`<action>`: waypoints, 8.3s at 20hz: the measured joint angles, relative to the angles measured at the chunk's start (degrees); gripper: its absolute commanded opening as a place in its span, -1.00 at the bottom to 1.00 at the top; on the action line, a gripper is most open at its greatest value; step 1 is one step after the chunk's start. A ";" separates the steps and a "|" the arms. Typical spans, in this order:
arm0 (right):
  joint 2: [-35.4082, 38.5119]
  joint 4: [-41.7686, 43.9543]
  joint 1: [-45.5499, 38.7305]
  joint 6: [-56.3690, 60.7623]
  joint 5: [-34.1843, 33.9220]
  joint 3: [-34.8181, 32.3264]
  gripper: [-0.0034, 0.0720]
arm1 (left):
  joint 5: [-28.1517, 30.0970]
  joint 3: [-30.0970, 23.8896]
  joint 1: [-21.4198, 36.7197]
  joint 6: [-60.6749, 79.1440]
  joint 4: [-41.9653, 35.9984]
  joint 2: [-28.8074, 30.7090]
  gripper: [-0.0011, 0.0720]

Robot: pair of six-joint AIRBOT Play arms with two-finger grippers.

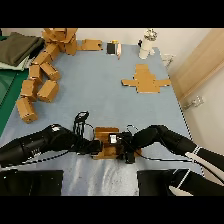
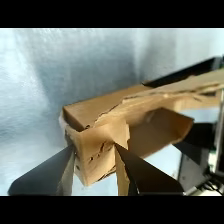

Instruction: Fold the box.

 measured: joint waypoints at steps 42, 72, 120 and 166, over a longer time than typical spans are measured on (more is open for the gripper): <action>0.00 -0.07 0.00 -0.07 -0.02 0.00 0.42 | -18.84 15.82 -8.39 -20.57 17.25 -13.09 0.14; 0.00 -0.09 0.00 -0.07 -0.02 0.00 0.42 | -16.02 16.06 -8.63 -20.87 14.21 -19.39 0.51; 0.00 -0.04 0.00 -0.07 -0.02 0.00 0.42 | -27.82 22.64 -4.31 -17.62 14.45 -15.80 0.09; 0.00 -0.07 0.00 -0.04 -0.02 0.00 0.42 | -7.52 -14.73 30.71 146.57 -42.51 -0.85 0.95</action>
